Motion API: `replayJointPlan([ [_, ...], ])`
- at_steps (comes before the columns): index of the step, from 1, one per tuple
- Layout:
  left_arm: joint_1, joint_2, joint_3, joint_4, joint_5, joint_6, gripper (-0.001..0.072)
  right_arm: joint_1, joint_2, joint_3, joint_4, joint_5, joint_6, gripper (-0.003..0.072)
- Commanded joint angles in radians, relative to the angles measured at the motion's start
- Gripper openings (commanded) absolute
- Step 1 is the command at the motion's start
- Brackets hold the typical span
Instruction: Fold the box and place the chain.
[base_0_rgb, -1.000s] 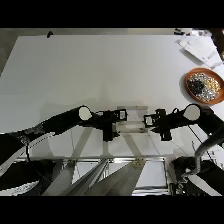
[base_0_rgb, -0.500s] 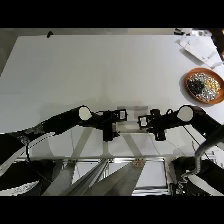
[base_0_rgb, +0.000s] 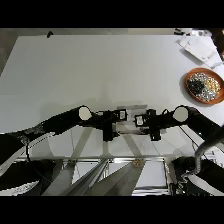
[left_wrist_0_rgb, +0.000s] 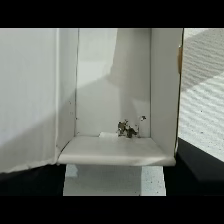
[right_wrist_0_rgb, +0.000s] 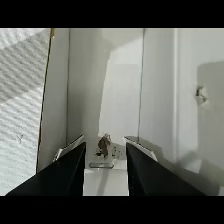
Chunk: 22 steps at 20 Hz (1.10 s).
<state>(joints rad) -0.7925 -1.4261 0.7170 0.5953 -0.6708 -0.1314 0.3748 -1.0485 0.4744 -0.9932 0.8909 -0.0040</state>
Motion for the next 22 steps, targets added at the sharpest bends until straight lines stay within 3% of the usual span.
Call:
replayJointPlan([
  [1, -0.001, 0.000, 0.000, 0.000, 0.000, 0.000, 0.0276, 0.002, -0.018, -0.001, 0.003, 0.007, 0.007, 0.0335],
  [3, -0.001, 0.000, 0.000, 0.000, 0.001, 0.000, 0.0276, 0.002, -0.018, -0.001, 0.022, 0.007, 0.008, 0.0531],
  [4, -0.001, 0.000, 0.000, 0.000, 0.000, 0.000, 0.0276, 0.001, -0.018, -0.001, 0.032, 0.007, 0.007, 0.0568],
  [9, -0.001, 0.000, 0.000, 0.000, 0.000, 0.000, 0.0276, 0.002, -0.018, -0.001, 0.034, 0.008, 0.008, 0.0558],
  [10, -0.001, 0.000, 0.000, 0.000, 0.000, 0.000, 0.0276, 0.001, -0.016, 0.000, 0.033, 0.010, 0.021, 0.0434],
  [12, -0.001, 0.000, 0.000, 0.000, 0.000, 0.000, 0.0276, 0.001, 0.013, 0.005, 0.024, 0.045, 0.072, 0.0008],
  [18, -0.001, 0.000, 0.000, 0.000, 0.001, 0.000, 0.0276, -0.062, 0.272, 0.006, -0.053, 0.223, 0.192, 0.0016],
  [20, -0.001, 0.000, 0.000, 0.000, 0.000, 0.000, 0.0276, -0.122, 0.358, 0.006, -0.078, 0.303, 0.377, 0.0016],
  [22, -0.001, 0.000, 0.000, 0.000, 0.000, 0.000, 0.0276, -0.214, 0.421, 0.006, -0.085, 0.320, 0.700, 0.0016],
])
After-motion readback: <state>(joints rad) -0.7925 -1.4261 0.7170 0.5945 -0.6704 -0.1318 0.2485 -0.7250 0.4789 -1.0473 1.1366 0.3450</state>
